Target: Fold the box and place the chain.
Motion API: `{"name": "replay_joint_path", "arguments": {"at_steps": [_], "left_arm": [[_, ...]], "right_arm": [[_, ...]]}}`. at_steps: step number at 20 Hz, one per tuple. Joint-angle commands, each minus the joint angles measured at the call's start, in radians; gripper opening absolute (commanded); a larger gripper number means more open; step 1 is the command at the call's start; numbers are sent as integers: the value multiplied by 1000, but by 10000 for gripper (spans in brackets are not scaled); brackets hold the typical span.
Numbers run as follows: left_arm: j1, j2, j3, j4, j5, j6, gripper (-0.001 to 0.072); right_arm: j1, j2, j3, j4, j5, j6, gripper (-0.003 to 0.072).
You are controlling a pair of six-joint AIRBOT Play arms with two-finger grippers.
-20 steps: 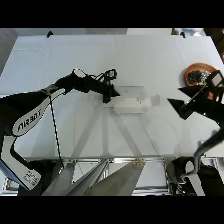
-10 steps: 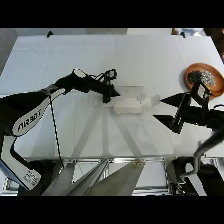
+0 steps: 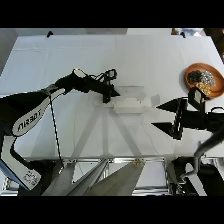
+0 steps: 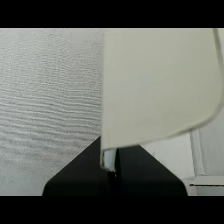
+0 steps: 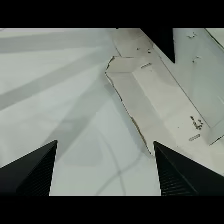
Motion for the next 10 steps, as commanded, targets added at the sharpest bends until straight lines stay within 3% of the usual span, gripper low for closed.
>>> {"name": "replay_joint_path", "arguments": {"at_steps": [1, 5, 10], "left_arm": [[0, -1, 0, 0, 0, 0, 16], [0, -1, 0, 0, 0, 0, 16], [0, -1, 0, 0, 0, 0, 16]], "right_arm": [[78, 0, -5, -55, -38, -47, 678], [218, 0, -42, -213, -196, -56, 678], [259, -54, -113, -247, -417, -153, 678]]}}
